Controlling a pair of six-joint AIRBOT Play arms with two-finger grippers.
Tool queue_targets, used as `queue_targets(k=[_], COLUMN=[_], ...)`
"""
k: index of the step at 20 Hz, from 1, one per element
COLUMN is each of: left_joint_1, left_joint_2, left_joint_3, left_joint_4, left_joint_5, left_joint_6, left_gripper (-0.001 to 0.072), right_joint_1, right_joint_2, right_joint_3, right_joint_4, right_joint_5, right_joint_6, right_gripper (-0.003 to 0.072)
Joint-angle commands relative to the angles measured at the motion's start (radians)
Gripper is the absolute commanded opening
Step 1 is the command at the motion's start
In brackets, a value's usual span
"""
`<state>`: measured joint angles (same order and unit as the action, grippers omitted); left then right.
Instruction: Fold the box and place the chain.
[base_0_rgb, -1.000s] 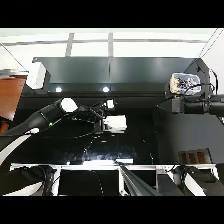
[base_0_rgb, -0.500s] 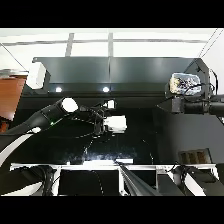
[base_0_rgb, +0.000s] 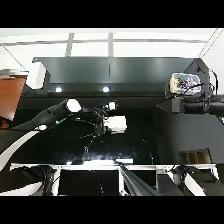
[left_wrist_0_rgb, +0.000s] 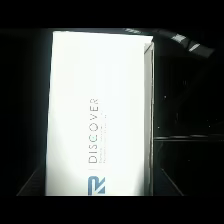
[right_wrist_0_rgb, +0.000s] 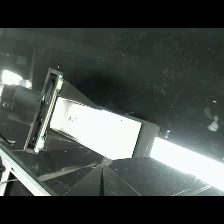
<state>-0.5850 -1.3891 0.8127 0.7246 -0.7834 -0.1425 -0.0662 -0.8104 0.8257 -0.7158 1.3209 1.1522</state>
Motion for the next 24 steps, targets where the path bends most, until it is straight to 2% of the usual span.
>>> queue_targets(k=[1, 6, 8, 10, 12, 16, 19, 21, 24], left_joint_1=[-0.001, -0.002, -0.002, -0.002, 0.0, 0.005, 0.036, 0.079, 0.192], left_joint_2=[-0.01, -0.027, -0.027, -0.027, -0.026, 0.003, 0.063, 0.112, 0.174], left_joint_3=[0.001, 0.001, 0.001, 0.001, 0.001, 0.001, 0.001, 0.001, -0.002], left_joint_4=[0.0, 0.0, -0.001, -0.001, 0.0, 0.014, 0.146, 0.278, 0.411], left_joint_5=[0.005, 0.015, 0.024, 0.023, 0.018, 0.013, 0.001, -0.054, -0.193], left_joint_6=[0.0, 0.0, 0.0, 0.0, 0.0, -0.064, -0.238, -0.369, -0.556], left_gripper=[0.0705, 0.0695, 0.0614, 0.0579, 0.0341, 0.033, 0.0331, 0.0331, 0.0331], right_joint_1=[0.0, 0.0, 0.0, 0.0, 0.0, 0.0, 0.0, 0.0, 0.0], right_joint_2=[0.0, 0.0, 0.0, 0.0, 0.0, 0.0, 0.0, 0.0, 0.0], right_joint_3=[0.0, 0.0, 0.0, 0.0, 0.0, 0.0, 0.0, 0.0, 0.0], right_joint_4=[0.0, 0.0, 0.0, 0.0, 0.0, 0.0, 0.0, 0.0, 0.0], right_joint_5=[0.0, 0.0, 0.0, 0.0, 0.0, 0.0, 0.0, 0.0, 0.0], right_joint_6=[0.0, 0.0, 0.0, 0.0, 0.0, 0.0, -0.001, -0.002, -0.012], right_gripper=[0.0018, 0.0019, 0.0018, 0.0018, 0.0018, 0.0018, 0.0018, 0.0018, 0.0019])
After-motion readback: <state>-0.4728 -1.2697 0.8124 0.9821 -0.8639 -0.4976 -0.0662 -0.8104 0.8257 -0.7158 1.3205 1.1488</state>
